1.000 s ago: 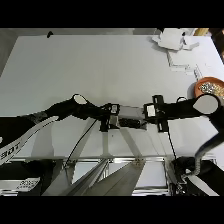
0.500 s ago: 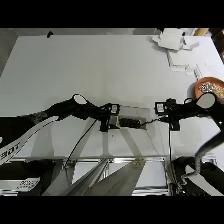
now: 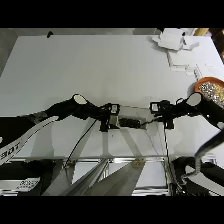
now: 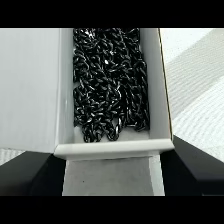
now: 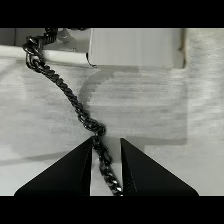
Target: Fold the box and place the chain.
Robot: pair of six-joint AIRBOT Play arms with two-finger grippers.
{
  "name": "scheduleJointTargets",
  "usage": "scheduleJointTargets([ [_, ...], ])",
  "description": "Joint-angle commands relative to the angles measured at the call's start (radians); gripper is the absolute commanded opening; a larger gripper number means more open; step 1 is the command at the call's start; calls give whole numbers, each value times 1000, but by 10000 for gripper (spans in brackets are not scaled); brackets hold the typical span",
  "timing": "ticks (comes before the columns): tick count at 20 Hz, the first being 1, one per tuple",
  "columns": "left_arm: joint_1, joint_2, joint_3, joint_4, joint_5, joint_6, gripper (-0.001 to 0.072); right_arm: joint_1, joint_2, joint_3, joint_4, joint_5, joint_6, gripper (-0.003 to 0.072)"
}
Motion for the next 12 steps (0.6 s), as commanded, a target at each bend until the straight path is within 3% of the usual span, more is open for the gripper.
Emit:
scheduleJointTargets([
  [1, 0, 0, 0, 0, 0, 0, 272, 1, -27, -1, -2, -21, -4, 180],
  [3, 0, 0, 0, 0, 0, 0, 272, 2, -42, -1, -2, -19, -3, 176],
  [4, 0, 0, 0, 0, 0, 0, 272, 2, -45, -1, -2, -11, -3, 128],
  [5, 0, 0, 0, 0, 0, 0, 272, 1, -41, -1, -3, -2, -2, 32],
  [12, 0, 0, 0, 0, 0, 0, 272, 2, 197, -1, -20, 60, 5, 21],
])
